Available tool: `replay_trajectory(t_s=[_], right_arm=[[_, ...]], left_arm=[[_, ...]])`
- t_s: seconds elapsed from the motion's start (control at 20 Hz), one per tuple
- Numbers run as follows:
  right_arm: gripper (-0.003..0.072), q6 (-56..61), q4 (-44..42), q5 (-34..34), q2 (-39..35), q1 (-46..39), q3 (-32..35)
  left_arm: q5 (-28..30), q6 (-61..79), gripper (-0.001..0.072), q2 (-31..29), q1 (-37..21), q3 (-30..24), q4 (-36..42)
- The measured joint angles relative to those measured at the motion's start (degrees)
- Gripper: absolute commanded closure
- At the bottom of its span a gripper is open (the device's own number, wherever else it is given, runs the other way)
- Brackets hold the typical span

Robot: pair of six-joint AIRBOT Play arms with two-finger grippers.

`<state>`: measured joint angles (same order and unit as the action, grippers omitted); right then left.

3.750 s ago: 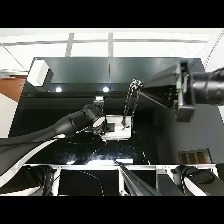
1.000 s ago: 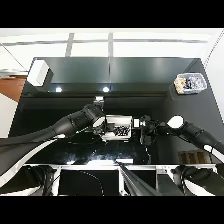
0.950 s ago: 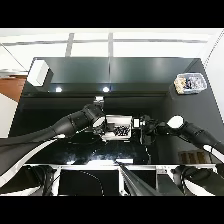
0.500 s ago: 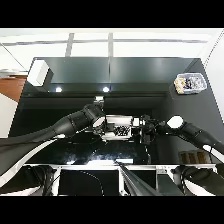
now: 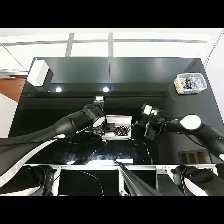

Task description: Fold the box and place the chain.

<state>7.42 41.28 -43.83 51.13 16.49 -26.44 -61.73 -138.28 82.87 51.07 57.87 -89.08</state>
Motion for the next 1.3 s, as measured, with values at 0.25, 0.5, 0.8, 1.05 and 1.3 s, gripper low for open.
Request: replay_trajectory(t_s=[0.25, 0.5, 0.8, 1.05, 1.3], right_arm=[[0.0638, 11.91, -2.10, -6.54, -9.31, -1.88, -6.10], [0.0637, 15.98, -12.66, -9.88, -9.92, -1.05, -9.62], [0.0112, 18.40, -15.30, -11.17, -2.67, 4.85, -10.27], [0.0107, 22.62, -9.40, -13.73, -1.64, 1.99, -10.43], [0.0106, 27.06, -4.04, -19.37, -4.61, -10.49, -10.49]], left_arm=[[0.00, 0.00, 0.0680, 0.00, 0.00, 0.00, 0.02], [0.00, 0.00, 0.0680, 0.00, 0.00, 0.00, 0.02], [0.00, 0.00, 0.0680, 0.00, 0.00, 0.00, 0.02], [0.04, 0.00, 0.0680, 0.00, 0.00, 0.00, 0.04], [0.17, -0.04, 0.0438, 0.00, 0.00, 0.00, 0.07]])
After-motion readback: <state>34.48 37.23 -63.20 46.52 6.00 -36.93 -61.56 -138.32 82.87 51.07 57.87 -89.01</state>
